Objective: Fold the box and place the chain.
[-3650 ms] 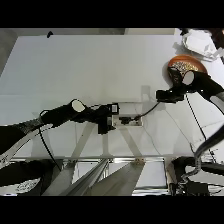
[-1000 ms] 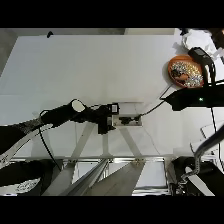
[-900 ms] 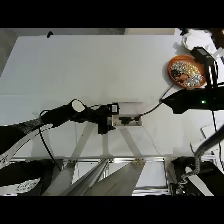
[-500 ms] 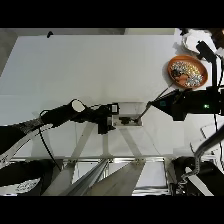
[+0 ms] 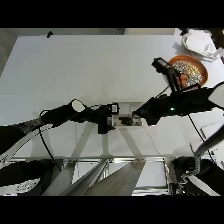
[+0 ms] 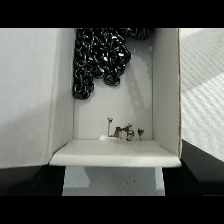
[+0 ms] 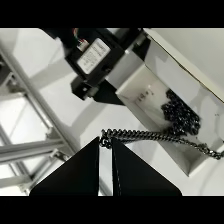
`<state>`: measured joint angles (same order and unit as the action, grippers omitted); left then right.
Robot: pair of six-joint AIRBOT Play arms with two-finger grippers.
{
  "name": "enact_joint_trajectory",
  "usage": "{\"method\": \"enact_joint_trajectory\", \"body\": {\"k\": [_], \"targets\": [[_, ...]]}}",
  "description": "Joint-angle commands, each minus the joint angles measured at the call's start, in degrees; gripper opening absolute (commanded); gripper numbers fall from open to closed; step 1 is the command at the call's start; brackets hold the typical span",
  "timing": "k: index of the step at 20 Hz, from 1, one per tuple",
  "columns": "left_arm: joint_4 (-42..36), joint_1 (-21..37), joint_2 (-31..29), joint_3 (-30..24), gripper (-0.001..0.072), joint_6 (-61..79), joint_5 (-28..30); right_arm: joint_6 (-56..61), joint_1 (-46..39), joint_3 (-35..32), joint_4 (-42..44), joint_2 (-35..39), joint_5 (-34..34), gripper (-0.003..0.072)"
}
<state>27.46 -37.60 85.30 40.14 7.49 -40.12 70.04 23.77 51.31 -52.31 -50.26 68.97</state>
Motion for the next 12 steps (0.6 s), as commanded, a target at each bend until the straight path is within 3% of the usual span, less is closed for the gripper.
{"method": "enact_joint_trajectory", "body": {"k": [1, 6, 10, 11, 12], "targets": [[0.00, 0.00, -0.02, -0.02, 0.0345, 0.02, 0.04, 2.64, 4.02, -3.37, -4.24, -3.26, -6.75, 0.0011], [0.02, 0.00, -0.02, -0.02, 0.0345, 0.02, 0.04, 3.67, 8.26, -13.46, -4.13, -9.60, -20.72, 0.0011], [0.02, 0.00, -0.02, -0.02, 0.0345, 0.02, 0.02, 3.65, 10.78, -14.64, -3.48, -16.22, -25.99, 0.0014], [0.02, 0.00, -0.02, -0.02, 0.0345, 0.02, 0.02, 3.65, 10.80, -14.64, -2.69, -16.98, -26.60, 0.0081], [0.02, 0.00, -0.02, -0.02, 0.0345, 0.02, 0.02, 3.63, 10.80, -14.64, -2.47, -17.11, -26.60, 0.0197]]}}
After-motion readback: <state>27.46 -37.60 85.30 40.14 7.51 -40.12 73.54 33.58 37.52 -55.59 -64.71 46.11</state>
